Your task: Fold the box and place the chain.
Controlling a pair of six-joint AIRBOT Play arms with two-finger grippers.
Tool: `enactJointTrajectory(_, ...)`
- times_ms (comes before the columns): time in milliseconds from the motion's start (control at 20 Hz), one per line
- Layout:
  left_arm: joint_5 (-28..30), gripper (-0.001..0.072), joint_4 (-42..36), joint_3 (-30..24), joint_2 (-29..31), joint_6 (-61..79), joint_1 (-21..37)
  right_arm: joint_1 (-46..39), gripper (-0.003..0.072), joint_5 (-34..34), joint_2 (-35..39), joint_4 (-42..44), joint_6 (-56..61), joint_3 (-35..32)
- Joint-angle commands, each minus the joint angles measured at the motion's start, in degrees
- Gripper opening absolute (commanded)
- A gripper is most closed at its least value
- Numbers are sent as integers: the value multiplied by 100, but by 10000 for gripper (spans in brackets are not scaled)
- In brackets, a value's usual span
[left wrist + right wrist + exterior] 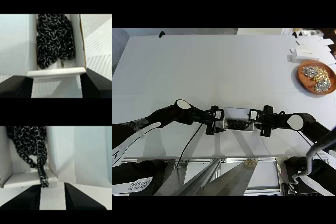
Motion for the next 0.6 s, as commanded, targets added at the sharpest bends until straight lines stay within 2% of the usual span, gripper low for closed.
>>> enactJointTrajectory(0,0,140,0,0,4,2,7,7,283,-136,-26,264,-140,-4)
enactJointTrajectory(200,0,140,0,0,4,4,7,17,140,136,-26,166,-140,-4)
enactJointTrajectory(250,0,140,0,0,4,2,7,17,71,212,-26,-2,-136,-4)
enactJointTrajectory(300,0,140,0,0,4,2,7,17,36,306,-24,-229,-101,-4)
enactJointTrajectory(350,0,140,0,0,4,2,7,15,15,306,-22,-446,114,-2)
enactJointTrajectory(550,0,140,0,0,4,2,7,13,17,315,306,-1375,1646,81)
